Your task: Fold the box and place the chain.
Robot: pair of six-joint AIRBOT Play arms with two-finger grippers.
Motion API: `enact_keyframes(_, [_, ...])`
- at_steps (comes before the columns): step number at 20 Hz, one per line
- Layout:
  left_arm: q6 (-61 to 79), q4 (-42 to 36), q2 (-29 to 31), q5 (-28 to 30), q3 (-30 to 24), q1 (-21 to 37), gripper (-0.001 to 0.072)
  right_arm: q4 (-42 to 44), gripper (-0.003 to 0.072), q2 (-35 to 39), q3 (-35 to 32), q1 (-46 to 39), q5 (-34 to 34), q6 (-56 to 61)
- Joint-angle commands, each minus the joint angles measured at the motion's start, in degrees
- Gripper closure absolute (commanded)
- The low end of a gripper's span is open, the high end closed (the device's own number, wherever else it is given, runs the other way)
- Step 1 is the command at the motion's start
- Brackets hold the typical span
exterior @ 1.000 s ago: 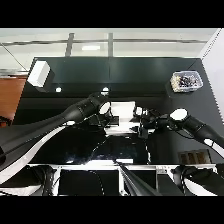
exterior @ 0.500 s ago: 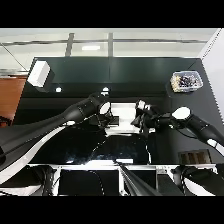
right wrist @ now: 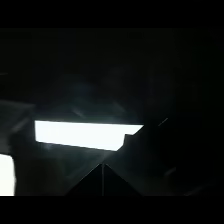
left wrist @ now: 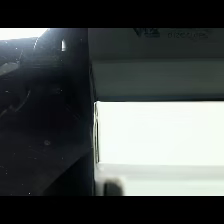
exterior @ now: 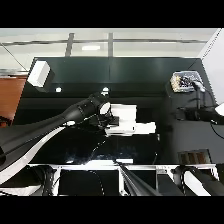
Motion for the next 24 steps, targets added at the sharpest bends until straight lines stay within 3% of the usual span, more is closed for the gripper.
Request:
enact_keyframes(1, [0.0,0.1,0.0,0.1,0.0,0.0,0.0686,8.8,0.0671,-3.7,-3.5,-9.6,11.2,2.9])
enact_keyframes(5, [0.0,0.1,0.0,0.1,0.0,0.0,0.0686,11.5,0.0670,-12.4,-4.6,-2.3,15.4,2.4])
enact_keyframes(8, [0.0,0.1,0.0,0.1,0.0,0.0,0.0686,12.2,0.0669,-17.1,-4.6,7.2,13.0,2.1])
enact_keyframes(10, [0.0,0.1,0.0,0.1,0.0,0.0,0.0687,19.3,0.0669,-18.7,-4.6,10.9,12.4,-4.9])
enact_keyframes(13, [0.0,0.1,0.0,0.0,0.0,0.0,0.0686,29.3,0.0669,-18.8,-4.3,12.7,12.8,-12.9])
enact_keyframes(17, [0.0,0.1,0.0,0.0,0.0,0.0,0.0686,28.9,0.0667,-18.8,-2.3,12.5,15.2,-12.9])
enact_keyframes(18, [0.0,0.1,0.0,0.0,0.0,0.0,0.0686,28.9,0.0548,-18.8,-2.0,12.5,16.2,-12.5])
enact_keyframes(19, [0.0,0.1,0.0,0.0,0.0,0.0,0.0686,28.9,0.0245,-18.8,-1.7,12.5,17.0,-12.0])
enact_keyframes(20, [0.0,0.1,0.0,0.0,0.0,0.0,0.0686,29.0,0.0031,-18.7,-1.5,12.5,17.3,-11.8])
enact_keyframes(23, [0.0,0.1,0.0,0.0,0.0,0.0,0.0686,31.3,0.0024,-18.8,-1.4,12.9,17.4,-9.1])
enact_keyframes(24, [0.0,0.1,0.0,0.0,0.0,0.0,0.0686,32.8,0.0073,-18.8,-1.2,13.5,17.4,-8.5])
